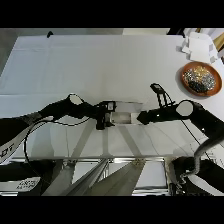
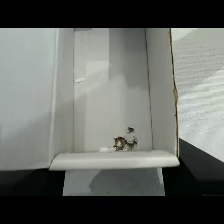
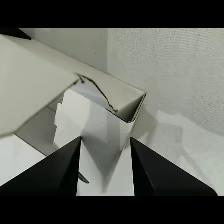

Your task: Fold the box and place the chain.

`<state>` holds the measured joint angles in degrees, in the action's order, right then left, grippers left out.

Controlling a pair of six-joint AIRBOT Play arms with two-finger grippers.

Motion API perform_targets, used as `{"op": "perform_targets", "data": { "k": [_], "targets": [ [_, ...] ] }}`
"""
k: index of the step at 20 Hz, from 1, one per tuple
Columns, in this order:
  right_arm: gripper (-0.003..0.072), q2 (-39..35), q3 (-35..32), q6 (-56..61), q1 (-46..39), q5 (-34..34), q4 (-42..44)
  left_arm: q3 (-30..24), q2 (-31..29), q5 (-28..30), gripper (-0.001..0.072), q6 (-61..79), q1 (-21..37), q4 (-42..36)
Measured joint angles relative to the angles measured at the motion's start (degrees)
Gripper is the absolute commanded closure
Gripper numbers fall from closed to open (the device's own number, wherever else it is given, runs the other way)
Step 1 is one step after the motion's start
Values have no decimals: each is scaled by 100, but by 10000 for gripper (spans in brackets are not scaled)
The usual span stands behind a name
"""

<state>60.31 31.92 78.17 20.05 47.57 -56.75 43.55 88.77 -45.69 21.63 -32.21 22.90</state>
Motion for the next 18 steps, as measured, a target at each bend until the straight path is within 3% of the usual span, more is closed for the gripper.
{"op": "perform_targets", "data": {
  "k": [6,18],
  "targets": [
    [286,302,417,1207,411,221,-916,0,0,0,362,0,0,0],
    [279,765,1058,2789,1045,520,-1681,0,0,0,362,2,0,0]
  ]
}}
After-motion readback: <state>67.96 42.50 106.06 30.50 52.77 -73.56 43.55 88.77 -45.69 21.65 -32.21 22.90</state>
